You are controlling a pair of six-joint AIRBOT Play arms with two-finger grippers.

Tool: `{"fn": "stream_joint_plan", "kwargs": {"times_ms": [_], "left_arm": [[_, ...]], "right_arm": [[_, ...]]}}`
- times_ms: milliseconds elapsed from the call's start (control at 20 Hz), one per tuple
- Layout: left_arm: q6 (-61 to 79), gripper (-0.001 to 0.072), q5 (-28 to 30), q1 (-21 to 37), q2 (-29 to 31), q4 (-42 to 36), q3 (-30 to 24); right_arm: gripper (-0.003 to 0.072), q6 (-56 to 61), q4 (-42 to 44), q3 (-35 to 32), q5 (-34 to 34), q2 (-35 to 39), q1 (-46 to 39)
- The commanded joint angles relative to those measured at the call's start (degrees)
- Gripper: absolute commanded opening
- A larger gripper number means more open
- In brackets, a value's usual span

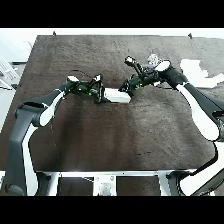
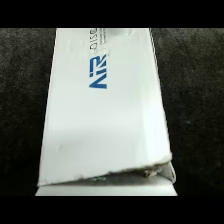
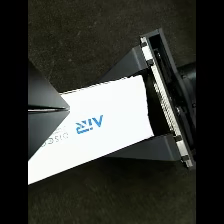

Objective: Fold the box and place the chain.

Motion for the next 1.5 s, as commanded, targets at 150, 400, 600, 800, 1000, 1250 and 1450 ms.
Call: {"fn": "stream_joint_plan", "kwargs": {"times_ms": [150,400,600,800,1000,1250,1450], "left_arm": [[0.0,0.0366,0.02,0.04,0.0,0.02,0.0],[0.0,0.0366,0.04,0.07,0.0,0.02,0.0],[0.0,0.0366,0.04,0.04,0.0,0.02,0.0],[0.0,0.0366,0.04,0.04,0.0,0.02,0.0],[0.0,0.0366,0.04,0.04,0.0,0.02,0.0],[0.0,0.0366,0.02,0.04,0.0,0.02,0.0],[0.0,0.0366,0.04,0.04,0.0,0.02,0.0]], "right_arm": [[0.0007,0.28,1.42,-5.33,0.0,-2.47,0.07],[0.0007,-1.55,4.76,-7.69,-0.02,-1.53,-0.04],[0.0006,-5.33,11.91,-7.23,-1.11,3.74,-0.04],[0.0006,-5.33,11.89,-6.86,-1.73,7.15,-0.04],[0.0006,-5.31,11.87,-9.86,-7.3,6.91,0.02],[0.0006,-5.31,11.85,-15.74,-14.38,4.07,0.04],[0.0007,-4.44,11.85,-15.93,-14.34,1.68,0.04]]}}
